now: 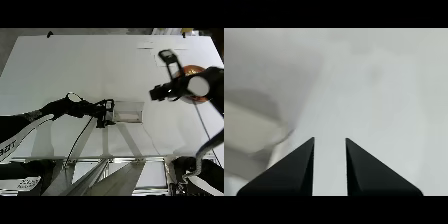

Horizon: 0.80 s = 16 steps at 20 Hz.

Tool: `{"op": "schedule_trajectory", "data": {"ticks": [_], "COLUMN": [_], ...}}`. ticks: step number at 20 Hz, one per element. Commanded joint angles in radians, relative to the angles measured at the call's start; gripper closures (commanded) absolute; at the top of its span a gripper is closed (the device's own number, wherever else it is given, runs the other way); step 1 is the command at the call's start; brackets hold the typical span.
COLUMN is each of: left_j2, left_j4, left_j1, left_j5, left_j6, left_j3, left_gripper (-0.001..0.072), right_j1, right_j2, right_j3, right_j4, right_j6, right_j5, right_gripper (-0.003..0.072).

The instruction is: Fold the box and place the chain.

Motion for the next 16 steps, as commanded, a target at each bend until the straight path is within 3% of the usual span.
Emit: {"op": "schedule_trajectory", "data": {"ticks": [1, 4, 8, 12, 16], "left_j2": [0.001, 0.001, 0.001, 0.001, 0.001], "left_j4": [0.0, 0.0, 0.0, 0.0, 0.0], "left_j1": [0.001, 0.001, 0.001, 0.001, 0.001], "left_j5": [0.0, 0.0, 0.0, 0.0, 0.0], "left_j6": [0.0, 0.0, 0.0, 0.0, 0.0], "left_j3": [0.0, 0.0, 0.0, 0.0, 0.0], "left_gripper": [0.0457, 0.0457, 0.0457, 0.0457, 0.0457], "right_j1": [-0.249, -0.467, -0.623, -0.657, -0.657], "right_j2": [-0.024, -0.115, -0.249, -0.358, -0.445], "right_j3": [0.106, 0.119, 0.119, 0.119, 0.119], "right_j4": [-0.045, -0.018, -0.019, -0.016, -0.019], "right_j6": [-0.185, -0.193, -0.27, -0.463, -0.481], "right_j5": [-0.021, -0.114, -0.133, -0.158, -0.211], "right_gripper": [0.051, 0.0508, 0.0508, 0.0509, 0.0508]}}
